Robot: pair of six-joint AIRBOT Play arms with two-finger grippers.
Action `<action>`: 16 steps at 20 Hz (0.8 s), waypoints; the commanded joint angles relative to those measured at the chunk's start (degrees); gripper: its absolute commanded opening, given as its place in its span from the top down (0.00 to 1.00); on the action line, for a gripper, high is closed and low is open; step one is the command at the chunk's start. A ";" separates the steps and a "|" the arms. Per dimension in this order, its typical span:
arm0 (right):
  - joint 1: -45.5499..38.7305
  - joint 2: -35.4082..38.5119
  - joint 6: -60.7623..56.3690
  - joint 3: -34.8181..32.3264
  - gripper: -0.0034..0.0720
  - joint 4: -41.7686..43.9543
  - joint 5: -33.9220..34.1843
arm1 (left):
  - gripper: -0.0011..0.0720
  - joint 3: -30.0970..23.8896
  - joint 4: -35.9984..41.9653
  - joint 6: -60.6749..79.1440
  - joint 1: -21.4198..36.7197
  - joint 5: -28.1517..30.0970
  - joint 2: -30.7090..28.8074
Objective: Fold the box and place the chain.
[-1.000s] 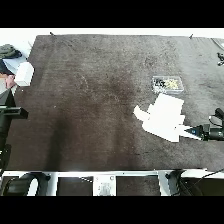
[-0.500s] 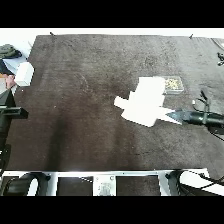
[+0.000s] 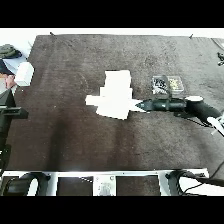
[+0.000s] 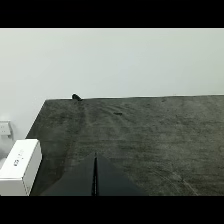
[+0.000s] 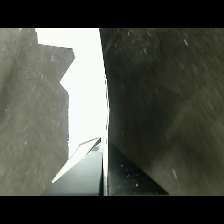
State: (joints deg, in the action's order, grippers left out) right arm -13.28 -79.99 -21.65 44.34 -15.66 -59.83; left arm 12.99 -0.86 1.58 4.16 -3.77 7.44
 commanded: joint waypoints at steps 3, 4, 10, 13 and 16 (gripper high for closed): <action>10.19 -5.42 -1.14 7.89 0.97 1.27 10.29 | 0.97 0.04 0.00 0.00 0.04 -0.09 0.00; 11.32 -5.73 -1.22 9.05 0.97 0.87 11.23 | 0.97 0.04 0.00 0.00 0.04 -0.11 0.02; 13.44 -9.33 -3.87 12.61 0.97 -4.31 19.30 | 0.97 0.04 0.00 -0.02 0.04 -0.17 0.02; 13.44 -9.94 -2.27 12.74 0.97 -5.99 22.36 | 0.97 0.04 -0.02 -0.02 0.04 -2.40 0.02; 13.46 -10.21 -0.39 12.76 0.97 -5.97 23.04 | 0.35 0.04 -0.50 4.33 0.04 -12.70 0.70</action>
